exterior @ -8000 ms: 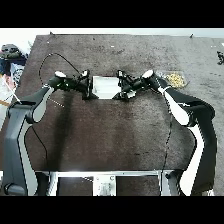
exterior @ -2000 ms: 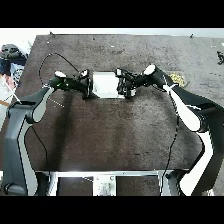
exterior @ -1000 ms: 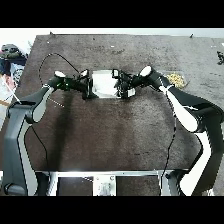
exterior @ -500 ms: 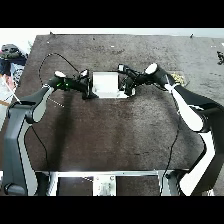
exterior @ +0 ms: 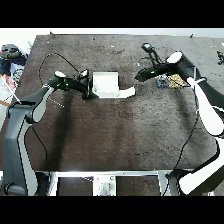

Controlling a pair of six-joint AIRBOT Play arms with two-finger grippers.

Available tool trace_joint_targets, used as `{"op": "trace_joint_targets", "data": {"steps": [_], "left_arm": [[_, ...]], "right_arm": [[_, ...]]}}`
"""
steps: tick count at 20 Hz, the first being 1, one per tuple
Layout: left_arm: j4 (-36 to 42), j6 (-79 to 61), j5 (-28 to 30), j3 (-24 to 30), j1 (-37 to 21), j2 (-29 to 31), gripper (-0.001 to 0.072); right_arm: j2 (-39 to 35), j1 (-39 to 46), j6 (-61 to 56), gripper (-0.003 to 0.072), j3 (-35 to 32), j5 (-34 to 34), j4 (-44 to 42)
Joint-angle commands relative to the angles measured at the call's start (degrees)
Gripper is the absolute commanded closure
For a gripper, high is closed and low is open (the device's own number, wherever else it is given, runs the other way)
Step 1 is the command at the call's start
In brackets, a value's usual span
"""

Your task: Fold the box and place the chain.

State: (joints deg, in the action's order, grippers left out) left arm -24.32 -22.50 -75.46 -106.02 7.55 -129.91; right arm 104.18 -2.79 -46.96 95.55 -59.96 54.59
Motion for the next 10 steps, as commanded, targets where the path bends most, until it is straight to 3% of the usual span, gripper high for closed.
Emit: {"op": "trace_joint_targets", "data": {"steps": [1, 7, 10], "left_arm": [[0.0, 0.0, 0.0, 0.0, 0.0, 0.0, 0.0263], [0.0, 0.0, 0.0, 0.0, 0.0, 0.0, 0.0263], [0.0, 0.0, 0.0, 0.0, 0.0, 0.0, 0.0263]], "right_arm": [[-0.1, 4.0, -13.2, 0.0676, -1.2, -6.2, 0.7], [0.8, 4.4, -12.7, 0.0675, -10.3, -1.2, -6.1], [3.6, 2.6, -9.3, 0.0676, -11.2, -1.2, -11.5]]}}
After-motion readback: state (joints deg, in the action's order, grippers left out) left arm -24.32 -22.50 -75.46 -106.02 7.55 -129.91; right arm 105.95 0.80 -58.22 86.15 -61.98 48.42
